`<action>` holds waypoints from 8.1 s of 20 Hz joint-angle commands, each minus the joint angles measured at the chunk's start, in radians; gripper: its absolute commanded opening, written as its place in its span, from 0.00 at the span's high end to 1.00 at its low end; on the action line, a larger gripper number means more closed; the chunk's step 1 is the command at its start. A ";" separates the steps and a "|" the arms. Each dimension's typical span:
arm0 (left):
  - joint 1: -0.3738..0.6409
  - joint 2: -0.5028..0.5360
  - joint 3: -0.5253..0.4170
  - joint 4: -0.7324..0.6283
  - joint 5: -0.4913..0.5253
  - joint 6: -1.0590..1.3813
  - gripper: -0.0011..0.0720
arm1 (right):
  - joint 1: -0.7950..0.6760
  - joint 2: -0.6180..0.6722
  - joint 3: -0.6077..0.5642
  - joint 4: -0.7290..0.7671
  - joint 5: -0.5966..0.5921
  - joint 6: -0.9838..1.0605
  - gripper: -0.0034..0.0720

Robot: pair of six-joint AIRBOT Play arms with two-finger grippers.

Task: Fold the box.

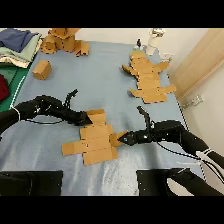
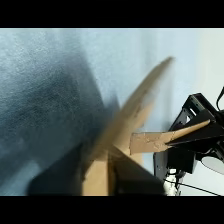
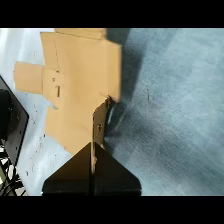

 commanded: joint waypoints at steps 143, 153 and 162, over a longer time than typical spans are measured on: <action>-0.476 0.285 -0.142 0.087 -0.291 0.672 0.97 | -0.063 0.099 0.213 -0.299 0.267 0.329 0.95; -0.474 0.291 -0.125 0.092 -0.285 0.672 0.97 | -0.063 0.099 0.213 -0.308 0.239 0.330 0.95; -0.472 0.294 -0.105 0.141 -0.270 0.672 0.97 | -0.063 0.099 0.213 -0.342 0.195 0.330 0.95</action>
